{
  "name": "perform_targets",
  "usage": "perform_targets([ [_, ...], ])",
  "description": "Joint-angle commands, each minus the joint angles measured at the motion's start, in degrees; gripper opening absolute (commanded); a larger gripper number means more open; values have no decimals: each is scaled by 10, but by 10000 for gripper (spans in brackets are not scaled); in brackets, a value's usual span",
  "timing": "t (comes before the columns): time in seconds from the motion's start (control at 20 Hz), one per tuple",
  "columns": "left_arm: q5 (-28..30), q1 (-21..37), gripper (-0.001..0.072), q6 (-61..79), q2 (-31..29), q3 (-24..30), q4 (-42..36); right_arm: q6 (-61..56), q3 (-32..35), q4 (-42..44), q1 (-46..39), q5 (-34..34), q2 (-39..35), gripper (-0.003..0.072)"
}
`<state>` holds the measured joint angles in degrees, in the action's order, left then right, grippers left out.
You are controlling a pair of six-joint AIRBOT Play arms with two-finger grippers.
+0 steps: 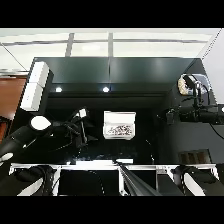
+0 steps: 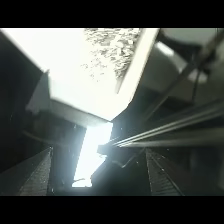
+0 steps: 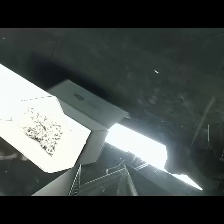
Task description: Fold the box and place the chain.
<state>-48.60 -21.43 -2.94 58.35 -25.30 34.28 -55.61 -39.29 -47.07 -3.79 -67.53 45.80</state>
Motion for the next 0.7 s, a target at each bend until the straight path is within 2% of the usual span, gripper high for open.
perform_targets([
  [0.0, -10, -13, 710, 107, 82, -48, -7, -2, 0, 1, 0, -2, 0, 334],
  [0.2, -9, -14, 710, 137, 144, -86, -11, -4, 0, 1, 0, -2, 0, 334],
  [0.4, -10, -14, 708, 146, 161, -105, -37, -3, 0, 1, 0, -1, 0, 334],
  [0.65, -17, -36, 707, 145, 180, -128, -20, -3, 0, 0, 0, 7, 0, 334],
])
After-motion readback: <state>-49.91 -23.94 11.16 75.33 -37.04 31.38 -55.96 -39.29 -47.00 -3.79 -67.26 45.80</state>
